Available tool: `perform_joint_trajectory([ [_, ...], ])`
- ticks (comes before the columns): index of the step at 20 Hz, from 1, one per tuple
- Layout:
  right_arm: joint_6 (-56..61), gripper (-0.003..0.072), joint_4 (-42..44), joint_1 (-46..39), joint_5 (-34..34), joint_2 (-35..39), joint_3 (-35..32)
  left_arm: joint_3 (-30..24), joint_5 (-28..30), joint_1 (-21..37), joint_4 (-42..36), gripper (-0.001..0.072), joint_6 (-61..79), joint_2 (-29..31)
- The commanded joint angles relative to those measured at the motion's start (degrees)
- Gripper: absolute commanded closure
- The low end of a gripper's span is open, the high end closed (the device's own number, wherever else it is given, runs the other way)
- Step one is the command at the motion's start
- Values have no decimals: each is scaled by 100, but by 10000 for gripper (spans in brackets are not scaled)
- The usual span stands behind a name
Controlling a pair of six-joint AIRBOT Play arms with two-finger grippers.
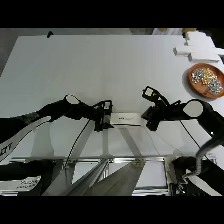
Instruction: Fold the box and place the chain.
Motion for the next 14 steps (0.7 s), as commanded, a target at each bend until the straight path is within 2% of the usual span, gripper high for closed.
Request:
perform_joint_trajectory([
  [1, -348, 676, 302, -114, 109, -179, -188, 0, 4, 0, 2, 506, 0, 2],
  [8, -396, 675, 317, -114, 114, -240, -201, 0, 4, 0, 2, 506, 0, 2],
  [10, -374, 674, 313, -116, 72, -68, -177, 0, 7, 0, 2, 506, 0, 2],
  [12, -39, 674, 76, -116, 9, 267, -55, 0, 4, 0, 2, 506, 0, 2],
  [14, 807, 675, -579, -116, -61, 590, 68, 0, 4, 0, 2, 506, 0, 2],
])
